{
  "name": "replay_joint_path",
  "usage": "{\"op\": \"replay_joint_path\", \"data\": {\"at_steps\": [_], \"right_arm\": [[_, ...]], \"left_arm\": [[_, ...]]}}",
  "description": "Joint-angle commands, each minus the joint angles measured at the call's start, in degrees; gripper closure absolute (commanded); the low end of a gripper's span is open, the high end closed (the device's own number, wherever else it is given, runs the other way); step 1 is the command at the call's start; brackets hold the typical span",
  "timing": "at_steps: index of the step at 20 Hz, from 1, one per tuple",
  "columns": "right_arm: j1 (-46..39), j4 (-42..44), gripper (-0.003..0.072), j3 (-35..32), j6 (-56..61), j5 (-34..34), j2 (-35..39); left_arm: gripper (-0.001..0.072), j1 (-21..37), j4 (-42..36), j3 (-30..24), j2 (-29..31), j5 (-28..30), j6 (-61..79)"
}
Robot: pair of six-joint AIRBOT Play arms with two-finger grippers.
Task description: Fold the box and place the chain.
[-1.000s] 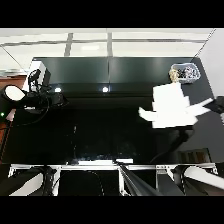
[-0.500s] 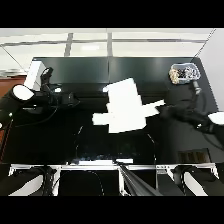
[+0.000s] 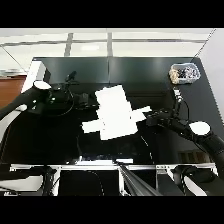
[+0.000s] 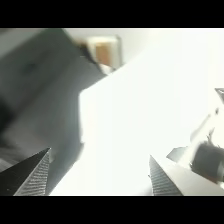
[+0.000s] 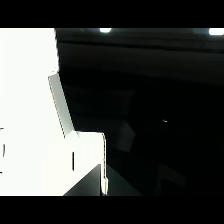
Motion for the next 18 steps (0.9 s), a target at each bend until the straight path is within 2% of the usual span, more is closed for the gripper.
{"op": "replay_joint_path", "data": {"at_steps": [1,5,6,7,8,10,11,13,14,18], "right_arm": [[0.81,0.02,0.0671,-0.20,-0.04,-1.14,0.09],[0.83,0.04,0.0671,-0.20,0.00,-0.81,0.09],[0.83,0.04,0.0671,-0.20,0.00,-0.68,0.09],[0.83,0.04,0.0671,-0.20,0.00,-0.63,0.09],[0.83,0.02,0.0671,-0.20,0.00,-0.66,0.09],[0.83,0.02,0.0671,-0.20,0.00,-0.63,0.09],[0.83,0.04,0.0671,-0.20,0.00,-0.63,0.09],[0.83,0.02,0.0671,-0.20,0.00,-0.59,0.09],[0.83,0.00,0.0671,-0.20,0.00,-0.37,0.09],[0.83,-0.44,0.0671,-0.20,-0.02,-0.02,0.09]], "left_arm": [[0.0015,-1.73,-2.99,6.99,-9.31,-11.39,5.09],[0.0017,-3.56,-1.95,15.52,-17.88,-24.24,7.10],[0.0055,-4.04,0.07,17.51,-19.17,-26.12,7.15],[0.0178,-4.52,3.15,19.69,-20.35,-28.24,8.22],[0.0212,-4.94,6.29,21.46,-21.24,-29.40,8.59],[0.0216,-5.16,9.38,23.02,-21.77,-27.69,8.02],[0.0258,-5.18,9.27,23.28,-21.77,-26.80,8.26],[0.0430,-5.14,9.25,23.61,-21.77,-25.38,8.41],[0.0488,-5.14,9.20,23.63,-21.77,-24.52,8.39],[0.0489,-5.90,8.26,23.63,-21.77,-21.84,8.13]]}}
